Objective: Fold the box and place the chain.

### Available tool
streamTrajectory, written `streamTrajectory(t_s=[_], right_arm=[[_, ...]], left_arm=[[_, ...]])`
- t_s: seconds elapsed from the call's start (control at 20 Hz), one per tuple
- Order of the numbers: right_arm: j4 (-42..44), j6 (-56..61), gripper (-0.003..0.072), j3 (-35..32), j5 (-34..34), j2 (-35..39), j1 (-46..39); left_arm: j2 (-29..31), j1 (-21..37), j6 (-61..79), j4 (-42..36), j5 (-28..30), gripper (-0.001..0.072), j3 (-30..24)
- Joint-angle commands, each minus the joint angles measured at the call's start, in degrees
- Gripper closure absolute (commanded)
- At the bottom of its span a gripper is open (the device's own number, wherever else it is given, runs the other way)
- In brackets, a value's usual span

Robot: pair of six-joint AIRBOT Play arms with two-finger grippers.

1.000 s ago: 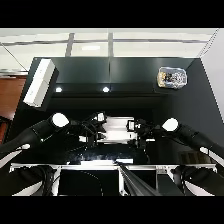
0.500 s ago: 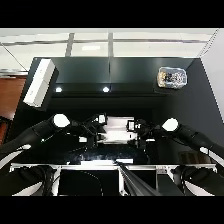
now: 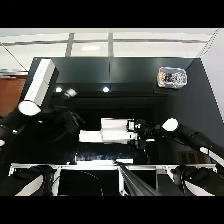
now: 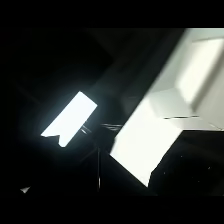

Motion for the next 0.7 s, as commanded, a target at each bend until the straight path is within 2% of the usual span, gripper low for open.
streamTrajectory(t_s=[0.0, 0.1, 0.25, 0.4, 0.55, 0.65], right_arm=[[0.0, 0.0, 0.0273, 0.02, 0.02, -0.02, 0.02], [-0.02, 0.0, 0.0274, 0.02, 0.02, -0.02, 0.02], [-0.02, 0.0, 0.0274, 0.02, 0.02, -0.02, 0.02], [-0.02, 0.0, 0.0273, 0.02, 0.02, -0.02, 0.02], [-0.02, -0.02, 0.0273, 0.02, 0.02, -0.02, 0.02], [-0.02, -0.02, 0.0273, 0.02, 0.04, -0.02, 0.02]], left_arm=[[1.38, 16.33, -26.71, 4.35, -7.89, 0.0686, -2.43], [1.36, 21.35, -34.88, 4.94, -7.67, 0.0685, -6.8], [1.29, 23.67, -33.77, 1.99, -6.82, 0.0684, -13.66], [-0.83, 22.71, -27.34, -5.55, -6.8, 0.0684, -18.34], [-5.6, 18.8, -24.46, -9.53, -5.68, 0.0686, -18.93], [-8.48, 15.26, -21.68, -15.23, -3.93, 0.0686, -18.49]])
